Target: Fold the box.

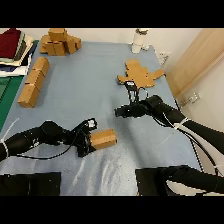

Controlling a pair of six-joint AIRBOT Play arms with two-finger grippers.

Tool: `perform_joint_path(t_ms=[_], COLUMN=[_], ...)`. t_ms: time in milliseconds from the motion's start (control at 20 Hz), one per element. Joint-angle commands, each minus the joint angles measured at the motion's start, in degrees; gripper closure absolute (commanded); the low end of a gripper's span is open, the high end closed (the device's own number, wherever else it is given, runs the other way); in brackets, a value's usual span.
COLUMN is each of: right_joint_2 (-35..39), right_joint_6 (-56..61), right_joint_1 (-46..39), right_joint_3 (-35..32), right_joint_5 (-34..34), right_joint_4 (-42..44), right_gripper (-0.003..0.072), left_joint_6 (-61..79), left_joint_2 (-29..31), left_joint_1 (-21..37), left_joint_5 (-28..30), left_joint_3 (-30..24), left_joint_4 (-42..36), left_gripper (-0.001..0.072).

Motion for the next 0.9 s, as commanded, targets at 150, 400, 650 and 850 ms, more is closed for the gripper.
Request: perform_joint_path(t_ms=[150, 400, 650, 850], right_joint_2=[-0.4, -0.4, -0.5, -1.3], right_joint_6=[1.6, 1.6, 1.6, 1.6], right_joint_1=[0.0, 0.0, 0.0, 0.0], right_joint_3=[0.3, 0.3, 0.3, 0.3], right_joint_5=[-0.8, -1.5, -1.4, -1.4], right_joint_4=[-0.9, -1.3, -1.3, -1.6], right_gripper=[0.0665, 0.0665, 0.0665, 0.0665], left_joint_6=[-11.3, -25.2, -36.0, -44.2], left_joint_2=[1.3, 7.2, 16.6, 20.0], left_joint_1=[5.9, 20.3, 36.3, 45.0], left_joint_5=[1.8, 1.5, -9.3, -14.5], left_joint_3=[1.0, 2.1, 2.3, 2.3], left_joint_4=[1.1, 17.0, 32.5, 41.5], left_gripper=[0.0308, 0.0307, 0.0307, 0.0299])
